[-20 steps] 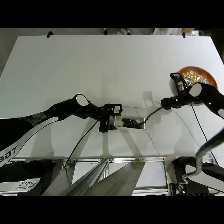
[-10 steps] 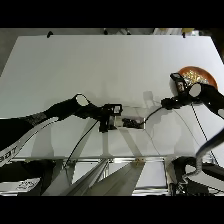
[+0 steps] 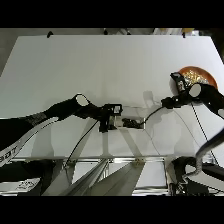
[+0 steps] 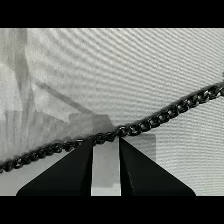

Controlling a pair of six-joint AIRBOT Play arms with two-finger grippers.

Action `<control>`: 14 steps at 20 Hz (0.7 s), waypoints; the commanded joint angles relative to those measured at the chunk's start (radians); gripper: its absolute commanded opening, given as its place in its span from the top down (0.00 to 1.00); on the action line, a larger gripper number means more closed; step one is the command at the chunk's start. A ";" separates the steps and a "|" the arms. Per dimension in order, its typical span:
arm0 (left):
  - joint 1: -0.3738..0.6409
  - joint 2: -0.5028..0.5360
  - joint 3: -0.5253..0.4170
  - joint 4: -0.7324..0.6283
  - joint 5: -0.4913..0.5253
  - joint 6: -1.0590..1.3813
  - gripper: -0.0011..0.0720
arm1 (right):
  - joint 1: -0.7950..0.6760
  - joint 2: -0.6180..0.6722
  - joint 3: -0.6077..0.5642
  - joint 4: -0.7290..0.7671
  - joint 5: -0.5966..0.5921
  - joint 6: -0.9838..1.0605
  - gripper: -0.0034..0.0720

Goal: Fold the box and place the chain.

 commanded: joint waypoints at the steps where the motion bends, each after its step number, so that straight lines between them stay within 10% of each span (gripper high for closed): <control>1: 0.000 0.000 0.000 0.000 0.000 0.000 0.64 | 0.000 -0.001 0.001 -0.006 -0.005 0.000 0.75; 9: 0.000 0.000 0.000 0.000 0.000 0.000 0.64 | 0.000 -0.021 0.000 -0.014 0.018 0.001 0.75; 14: 0.000 0.000 0.000 0.000 0.000 0.000 0.64 | 0.000 -0.017 0.001 -0.014 0.026 0.000 0.94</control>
